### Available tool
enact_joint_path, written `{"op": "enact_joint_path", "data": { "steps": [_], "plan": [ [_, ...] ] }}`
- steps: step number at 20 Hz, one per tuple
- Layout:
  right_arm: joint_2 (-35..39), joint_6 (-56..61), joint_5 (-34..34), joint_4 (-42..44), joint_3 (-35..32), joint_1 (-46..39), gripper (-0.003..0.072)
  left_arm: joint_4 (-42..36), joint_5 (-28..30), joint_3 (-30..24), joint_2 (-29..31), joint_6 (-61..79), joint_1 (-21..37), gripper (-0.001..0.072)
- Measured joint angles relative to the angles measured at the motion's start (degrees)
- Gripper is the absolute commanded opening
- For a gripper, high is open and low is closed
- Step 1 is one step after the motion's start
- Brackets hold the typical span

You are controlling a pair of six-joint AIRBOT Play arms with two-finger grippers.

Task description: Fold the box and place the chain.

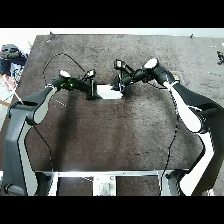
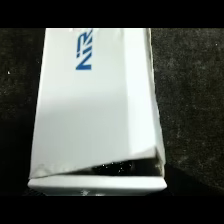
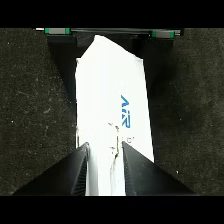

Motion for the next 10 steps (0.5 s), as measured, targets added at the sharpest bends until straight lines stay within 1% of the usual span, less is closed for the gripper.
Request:
{"op": "enact_joint_path", "data": {
  "steps": [7, 10],
  "plan": [
    [0.7, 0.4, -2.6, -1.3, 0.0, 0.1, 0.0202, -0.1, 0.1, 0.0, 0.0, -0.3, 0.0, 0.0447],
    [1.0, 0.7, -2.2, -1.3, 0.1, 0.1, 0.0202, -0.1, 0.1, 0.0, 0.0, -0.2, 0.0, 0.0447]
  ]
}}
